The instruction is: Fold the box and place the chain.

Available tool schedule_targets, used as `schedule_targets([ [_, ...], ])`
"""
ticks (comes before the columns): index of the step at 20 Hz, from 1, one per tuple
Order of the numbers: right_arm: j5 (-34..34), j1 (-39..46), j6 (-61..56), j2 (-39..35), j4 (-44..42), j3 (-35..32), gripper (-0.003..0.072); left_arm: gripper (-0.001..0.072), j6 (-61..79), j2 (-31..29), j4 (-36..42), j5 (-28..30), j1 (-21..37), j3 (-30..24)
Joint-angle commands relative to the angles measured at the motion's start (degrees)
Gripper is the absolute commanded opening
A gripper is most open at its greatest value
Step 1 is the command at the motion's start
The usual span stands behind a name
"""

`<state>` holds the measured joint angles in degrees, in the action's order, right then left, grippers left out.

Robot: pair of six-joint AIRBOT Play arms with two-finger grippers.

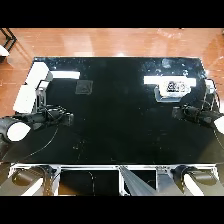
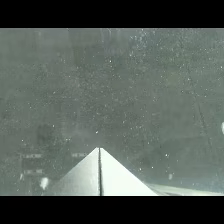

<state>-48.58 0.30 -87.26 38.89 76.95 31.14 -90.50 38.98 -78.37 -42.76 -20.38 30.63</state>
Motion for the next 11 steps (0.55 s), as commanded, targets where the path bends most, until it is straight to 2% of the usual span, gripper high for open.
schedule_targets([
  [1,0.6,-0.1,-0.2,-0.1,0.0,-0.7,0.0019,0.0014,-0.8,-0.3,-0.5,1.1,-0.5,-0.7],
  [7,0.7,-0.1,-0.2,-0.1,0.0,-0.7,0.0019,0.0015,-0.8,-0.3,-0.5,4.7,-0.5,-0.7],
  [11,0.7,-0.1,-0.2,-0.1,0.0,-0.7,0.0019,0.0015,-0.8,-0.3,-0.5,4.9,-0.5,-0.7],
])
